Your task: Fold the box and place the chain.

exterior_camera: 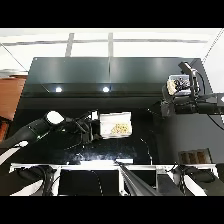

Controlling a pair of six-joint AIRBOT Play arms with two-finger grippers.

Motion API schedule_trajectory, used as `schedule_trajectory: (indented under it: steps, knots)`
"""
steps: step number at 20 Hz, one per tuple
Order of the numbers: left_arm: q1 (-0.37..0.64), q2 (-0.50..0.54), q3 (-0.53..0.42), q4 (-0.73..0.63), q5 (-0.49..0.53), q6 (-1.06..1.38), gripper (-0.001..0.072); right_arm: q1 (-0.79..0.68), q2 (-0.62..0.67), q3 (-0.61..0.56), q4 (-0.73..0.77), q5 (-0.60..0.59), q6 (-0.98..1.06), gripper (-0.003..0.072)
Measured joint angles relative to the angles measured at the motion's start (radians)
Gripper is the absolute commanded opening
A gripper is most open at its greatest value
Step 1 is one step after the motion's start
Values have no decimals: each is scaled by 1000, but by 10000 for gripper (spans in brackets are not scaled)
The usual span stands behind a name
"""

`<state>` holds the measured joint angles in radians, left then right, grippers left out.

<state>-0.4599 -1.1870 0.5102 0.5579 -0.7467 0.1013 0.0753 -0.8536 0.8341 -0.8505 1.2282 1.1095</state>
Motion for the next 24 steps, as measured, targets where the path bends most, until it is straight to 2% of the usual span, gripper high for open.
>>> schedule_trajectory:
  steps: [19, 24]
  knots:
    - [-5, -39, 3, -27, 6, 43, 711, 0, 0, 0, 0, -27, 0, 620]
    - [-47, -39, 3, -27, 15, 50, 710, 0, 0, 0, 0, -28, 0, 620]
